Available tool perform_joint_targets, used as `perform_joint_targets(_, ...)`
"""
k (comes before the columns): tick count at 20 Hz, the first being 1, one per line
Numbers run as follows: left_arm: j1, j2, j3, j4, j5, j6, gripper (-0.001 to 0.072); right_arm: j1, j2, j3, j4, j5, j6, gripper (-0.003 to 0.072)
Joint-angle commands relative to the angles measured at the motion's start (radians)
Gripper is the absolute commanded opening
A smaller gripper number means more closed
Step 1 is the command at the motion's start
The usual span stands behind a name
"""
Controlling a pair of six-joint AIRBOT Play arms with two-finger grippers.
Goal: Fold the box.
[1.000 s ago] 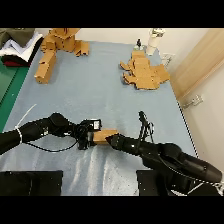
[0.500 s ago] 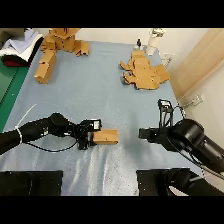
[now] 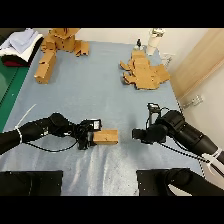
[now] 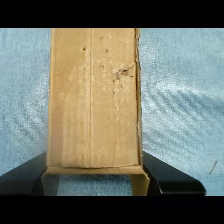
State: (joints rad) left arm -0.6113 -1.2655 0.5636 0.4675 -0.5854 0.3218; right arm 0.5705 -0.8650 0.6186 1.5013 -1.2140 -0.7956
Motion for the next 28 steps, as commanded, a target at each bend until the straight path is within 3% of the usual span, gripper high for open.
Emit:
perform_joint_targets(1, 0.002, 0.001, 0.0, 0.0, 0.008, -0.056, 0.0363, -0.003, -0.03, 0.001, 0.033, 0.033, 0.018, 0.0003)
perform_joint_targets(4, 0.017, 0.034, 0.009, 0.005, 0.055, -0.126, 0.0363, -0.003, -0.032, 0.001, 0.033, 0.033, 0.032, 0.0003)
perform_joint_targets(7, 0.084, 0.138, 0.013, 0.007, 0.153, -0.315, 0.0363, -0.003, -0.032, 0.001, 0.033, 0.033, 0.036, 0.0003)
perform_joint_targets(9, 0.18, 0.216, 0.013, 0.063, 0.204, -0.477, 0.0363, -0.003, -0.032, 0.001, 0.029, 0.034, 0.035, 0.0003)
perform_joint_targets(13, 0.486, 0.266, 0.013, 0.372, 0.209, -0.78, 0.0363, -0.003, -0.032, 0.001, 0.025, 0.04, 0.035, 0.0003)
perform_joint_targets(16, 0.728, 0.213, 0.023, 0.409, 0.209, -0.837, 0.0363, -0.003, -0.032, 0.001, 0.025, 0.067, 0.035, 0.0003)
perform_joint_targets(19, 0.863, 0.128, 0.061, 0.409, 0.208, -0.907, 0.0363, -0.003, -0.032, 0.001, 0.025, 0.1, 0.035, 0.0003)
perform_joint_targets(28, 0.885, -0.207, 0.41, 0.409, 0.192, -0.95, 0.0363, -0.003, -0.032, 0.001, 0.025, 0.146, 0.035, 0.0003)
